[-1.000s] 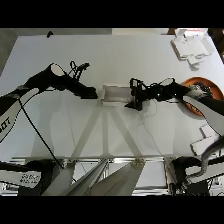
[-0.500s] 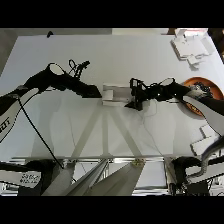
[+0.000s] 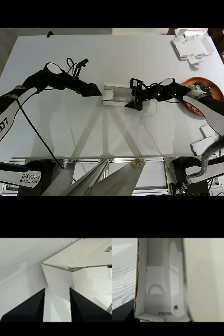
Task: Fold the box and place the chain.
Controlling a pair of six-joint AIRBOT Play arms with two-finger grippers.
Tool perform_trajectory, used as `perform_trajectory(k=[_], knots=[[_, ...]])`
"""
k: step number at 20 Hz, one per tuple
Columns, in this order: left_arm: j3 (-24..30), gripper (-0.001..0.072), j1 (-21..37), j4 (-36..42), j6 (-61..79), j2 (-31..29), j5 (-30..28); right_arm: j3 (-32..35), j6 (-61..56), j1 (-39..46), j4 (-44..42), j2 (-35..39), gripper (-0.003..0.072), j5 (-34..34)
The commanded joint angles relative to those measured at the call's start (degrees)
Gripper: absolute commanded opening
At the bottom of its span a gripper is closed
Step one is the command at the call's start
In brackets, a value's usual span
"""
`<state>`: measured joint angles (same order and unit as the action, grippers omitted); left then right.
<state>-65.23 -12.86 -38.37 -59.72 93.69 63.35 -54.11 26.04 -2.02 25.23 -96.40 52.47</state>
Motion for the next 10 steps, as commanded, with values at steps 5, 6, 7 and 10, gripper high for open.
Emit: perform_trajectory(k=[5,6,7,10], knots=[[0.02,0.0338,0.20,0.59,0.50,-0.90,1.18,-0.04,-0.07,-0.04,0.00,-0.04,0.0522,0.04],[0.13,0.0360,-0.52,0.83,1.36,-0.83,0.98,-0.04,-0.07,-0.04,0.00,-0.04,0.0522,0.04],[0.15,0.0413,-1.27,1.38,2.73,-0.74,0.94,-0.04,-0.04,-0.04,0.00,-0.04,0.0522,0.04],[0.15,0.0441,-2.67,3.87,4.70,-0.31,-0.35,-0.04,-0.04,-0.04,0.00,-0.04,0.0522,0.04]])
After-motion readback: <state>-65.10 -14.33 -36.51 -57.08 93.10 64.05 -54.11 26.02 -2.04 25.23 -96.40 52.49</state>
